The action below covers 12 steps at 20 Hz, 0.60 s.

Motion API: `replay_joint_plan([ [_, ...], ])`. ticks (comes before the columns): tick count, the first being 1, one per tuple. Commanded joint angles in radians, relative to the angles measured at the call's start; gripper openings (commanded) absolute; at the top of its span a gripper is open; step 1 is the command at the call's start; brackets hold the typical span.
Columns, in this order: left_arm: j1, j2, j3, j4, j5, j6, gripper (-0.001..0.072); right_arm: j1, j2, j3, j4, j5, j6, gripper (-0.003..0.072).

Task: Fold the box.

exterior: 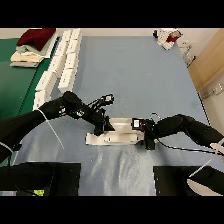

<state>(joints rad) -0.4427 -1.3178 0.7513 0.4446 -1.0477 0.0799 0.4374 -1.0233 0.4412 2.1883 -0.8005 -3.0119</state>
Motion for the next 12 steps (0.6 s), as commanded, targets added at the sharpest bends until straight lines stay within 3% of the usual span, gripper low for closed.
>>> replay_joint_plan([
  [1,0.000,0.000,0.000,0.000,0.000,0.000,0.0016,0.000,0.002,0.000,-0.001,-0.001,0.002,0.0428],
  [12,0.000,0.000,0.000,0.000,0.000,0.001,0.0016,0.001,0.002,0.000,-0.010,-0.001,0.002,0.0428],
])
